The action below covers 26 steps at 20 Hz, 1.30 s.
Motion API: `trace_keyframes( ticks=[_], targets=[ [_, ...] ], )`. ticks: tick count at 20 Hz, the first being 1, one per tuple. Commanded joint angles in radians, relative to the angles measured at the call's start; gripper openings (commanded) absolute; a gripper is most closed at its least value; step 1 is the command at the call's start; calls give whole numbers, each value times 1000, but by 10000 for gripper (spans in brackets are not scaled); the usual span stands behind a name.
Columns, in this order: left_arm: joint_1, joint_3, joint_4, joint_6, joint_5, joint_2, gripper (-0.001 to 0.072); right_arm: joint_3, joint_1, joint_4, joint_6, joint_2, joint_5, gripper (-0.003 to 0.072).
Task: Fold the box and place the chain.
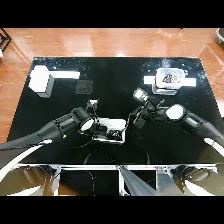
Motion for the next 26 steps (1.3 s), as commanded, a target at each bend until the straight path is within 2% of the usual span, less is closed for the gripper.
trace_keyframes(
  ticks=[1,5,8,10,14,17,26],
  targets=[
    [0,0,1,0,0,0,25,21,0,-1,188,152,60,22],
    [0,0,1,0,1,0,25,21,0,-35,307,362,192,21],
    [0,0,2,0,0,0,24,21,0,-39,445,455,282,22],
    [0,0,1,0,0,0,24,23,0,8,497,491,338,22],
    [0,0,1,0,1,0,24,72,0,204,510,495,442,21],
    [0,0,1,0,1,0,25,79,0,360,483,495,424,21],
    [0,0,2,0,1,0,25,79,0,756,351,494,248,21]
  ],
)
